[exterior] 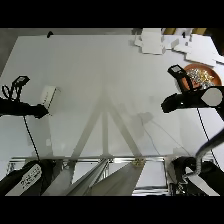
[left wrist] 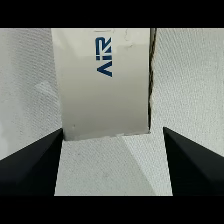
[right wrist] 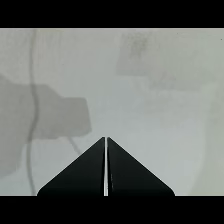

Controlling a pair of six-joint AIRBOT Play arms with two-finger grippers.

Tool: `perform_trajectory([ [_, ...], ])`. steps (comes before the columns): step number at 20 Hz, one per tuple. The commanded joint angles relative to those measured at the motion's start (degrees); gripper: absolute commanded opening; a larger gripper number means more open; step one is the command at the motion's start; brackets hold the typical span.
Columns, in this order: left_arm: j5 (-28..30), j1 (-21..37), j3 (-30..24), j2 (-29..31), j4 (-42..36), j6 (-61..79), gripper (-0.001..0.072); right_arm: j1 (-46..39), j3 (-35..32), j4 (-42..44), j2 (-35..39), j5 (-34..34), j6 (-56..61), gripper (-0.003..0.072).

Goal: Fold the box and place the chain.

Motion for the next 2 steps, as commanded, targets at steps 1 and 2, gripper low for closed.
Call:
perform_trajectory([
  [1,0.02,0.04,0.02,0.02,0.00,0.00,0.0701,-0.02,0.02,0.02,0.00,0.00,0.00,0.0016],
  [2,0.02,0.04,0.02,0.02,0.00,0.00,0.0701,-0.02,0.02,0.02,-0.02,0.00,0.00,0.0016],
])
